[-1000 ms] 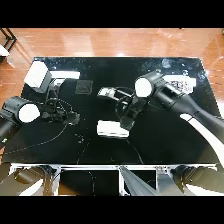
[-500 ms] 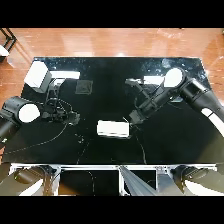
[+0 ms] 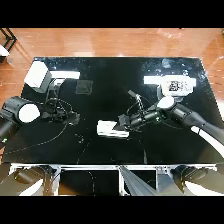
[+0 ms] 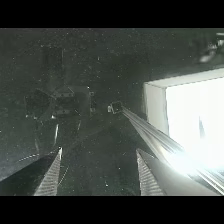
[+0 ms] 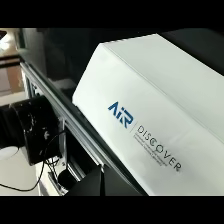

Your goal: Fold the box and place the chain.

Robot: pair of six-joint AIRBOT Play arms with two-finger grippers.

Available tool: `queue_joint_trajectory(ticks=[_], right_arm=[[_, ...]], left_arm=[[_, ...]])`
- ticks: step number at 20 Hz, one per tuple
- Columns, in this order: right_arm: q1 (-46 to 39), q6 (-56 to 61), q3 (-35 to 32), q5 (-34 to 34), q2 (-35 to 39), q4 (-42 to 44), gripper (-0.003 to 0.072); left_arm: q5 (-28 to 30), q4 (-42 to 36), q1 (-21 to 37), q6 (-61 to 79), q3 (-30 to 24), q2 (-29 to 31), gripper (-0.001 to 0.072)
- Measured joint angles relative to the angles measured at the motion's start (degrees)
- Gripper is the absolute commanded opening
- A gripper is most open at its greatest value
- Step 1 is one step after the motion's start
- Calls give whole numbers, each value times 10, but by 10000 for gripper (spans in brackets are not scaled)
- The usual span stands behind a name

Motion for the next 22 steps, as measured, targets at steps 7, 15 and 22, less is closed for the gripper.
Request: queue_joint_trajectory(ticks=[7, 15, 22], right_arm=[[7, -19, -27, -40, 2, 50, 20], [3, -1, -30, -55, 20, 20, 19], [16, 26, -31, -83, 22, -17, 19]], left_arm=[[-4, -1, 0, 0, 0, 0, 565], [-5, -2, 0, 0, 0, 0, 565], [-5, -2, 0, 0, 0, 0, 565]])
